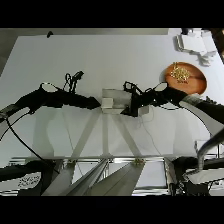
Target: Fold the box and place the chain.
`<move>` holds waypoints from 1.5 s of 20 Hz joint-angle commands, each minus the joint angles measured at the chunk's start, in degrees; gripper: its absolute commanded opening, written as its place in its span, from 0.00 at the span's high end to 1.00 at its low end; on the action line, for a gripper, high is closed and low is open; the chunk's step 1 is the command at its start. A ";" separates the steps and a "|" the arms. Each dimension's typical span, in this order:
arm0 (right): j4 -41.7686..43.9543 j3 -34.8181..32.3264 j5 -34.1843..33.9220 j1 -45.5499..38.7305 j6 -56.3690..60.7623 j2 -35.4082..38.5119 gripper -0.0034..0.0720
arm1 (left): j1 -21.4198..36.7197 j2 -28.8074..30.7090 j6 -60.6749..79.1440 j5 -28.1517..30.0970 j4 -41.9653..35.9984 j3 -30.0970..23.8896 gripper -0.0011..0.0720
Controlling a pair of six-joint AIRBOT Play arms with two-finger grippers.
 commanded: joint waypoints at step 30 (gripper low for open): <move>0.00 -0.02 0.00 0.04 -0.02 0.02 0.20 | -5.88 1.33 3.56 4.02 -11.34 0.00 0.16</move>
